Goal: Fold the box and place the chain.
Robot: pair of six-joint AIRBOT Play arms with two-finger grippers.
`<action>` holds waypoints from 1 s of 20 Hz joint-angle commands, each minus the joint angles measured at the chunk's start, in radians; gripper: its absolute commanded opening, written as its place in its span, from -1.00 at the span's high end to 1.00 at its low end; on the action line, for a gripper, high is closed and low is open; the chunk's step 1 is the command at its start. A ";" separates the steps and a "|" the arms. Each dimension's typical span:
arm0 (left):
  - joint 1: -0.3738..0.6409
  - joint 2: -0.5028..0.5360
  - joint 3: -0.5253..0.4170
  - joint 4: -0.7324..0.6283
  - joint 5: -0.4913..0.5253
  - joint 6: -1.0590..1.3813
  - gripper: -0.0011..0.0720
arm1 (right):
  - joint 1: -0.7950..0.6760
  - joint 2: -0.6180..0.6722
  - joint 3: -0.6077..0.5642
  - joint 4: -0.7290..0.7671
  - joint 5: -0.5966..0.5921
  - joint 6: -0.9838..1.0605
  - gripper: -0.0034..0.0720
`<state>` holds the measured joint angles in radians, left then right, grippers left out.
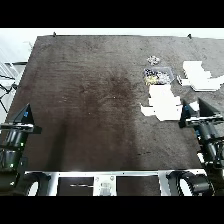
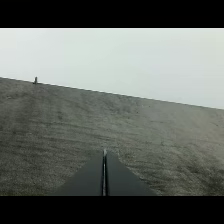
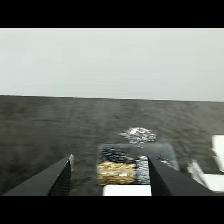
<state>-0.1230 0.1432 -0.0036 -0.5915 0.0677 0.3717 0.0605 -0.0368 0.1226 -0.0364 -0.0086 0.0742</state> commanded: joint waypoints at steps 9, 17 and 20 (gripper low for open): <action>0.000 0.001 0.001 0.000 0.000 0.000 0.92 | -0.446 -0.822 0.396 -0.019 0.341 0.050 -0.48; 0.000 0.001 0.001 0.000 0.000 0.000 0.92 | -0.890 -1.146 0.888 -0.724 1.101 0.583 -0.62; 0.000 0.001 0.001 0.000 0.000 0.000 0.92 | -0.918 -1.336 1.094 -0.816 1.243 0.638 -0.62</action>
